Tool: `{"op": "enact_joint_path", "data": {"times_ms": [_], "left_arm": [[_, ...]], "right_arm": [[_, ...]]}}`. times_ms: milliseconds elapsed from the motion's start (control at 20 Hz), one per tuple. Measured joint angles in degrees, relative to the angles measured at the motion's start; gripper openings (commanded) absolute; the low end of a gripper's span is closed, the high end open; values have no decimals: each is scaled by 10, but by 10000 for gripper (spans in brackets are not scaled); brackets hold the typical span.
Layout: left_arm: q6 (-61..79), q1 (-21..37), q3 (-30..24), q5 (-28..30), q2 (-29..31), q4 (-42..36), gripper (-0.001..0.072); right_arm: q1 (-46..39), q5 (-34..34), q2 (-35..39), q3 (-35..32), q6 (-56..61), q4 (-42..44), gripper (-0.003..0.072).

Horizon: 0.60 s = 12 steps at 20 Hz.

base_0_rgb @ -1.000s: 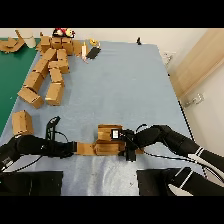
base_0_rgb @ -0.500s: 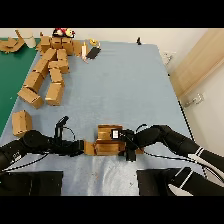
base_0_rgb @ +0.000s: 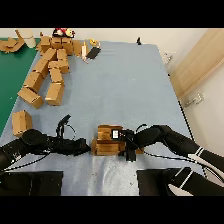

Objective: Fold the box.

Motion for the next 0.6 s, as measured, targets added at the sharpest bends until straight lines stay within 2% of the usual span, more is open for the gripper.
{"op": "enact_joint_path", "data": {"times_ms": [200, 250, 300, 350, 600], "left_arm": [[2, 0, 0, 10, 0, -10, 11], [4, -1, 0, 16, 0, -11, 55], [6, -1, 0, 22, 0, -12, 294], [9, -1, 0, 27, 0, -12, 564], [14, -1, 0, 17, 0, -14, 569]], "right_arm": [[0, 0, 0, 0, 0, 0, 474], [0, 0, 0, 0, 0, 0, 474], [0, 0, 0, 0, 0, 0, 474], [0, 0, 0, 0, 0, 0, 474], [0, 0, 0, 0, 0, -2, 474]]}}
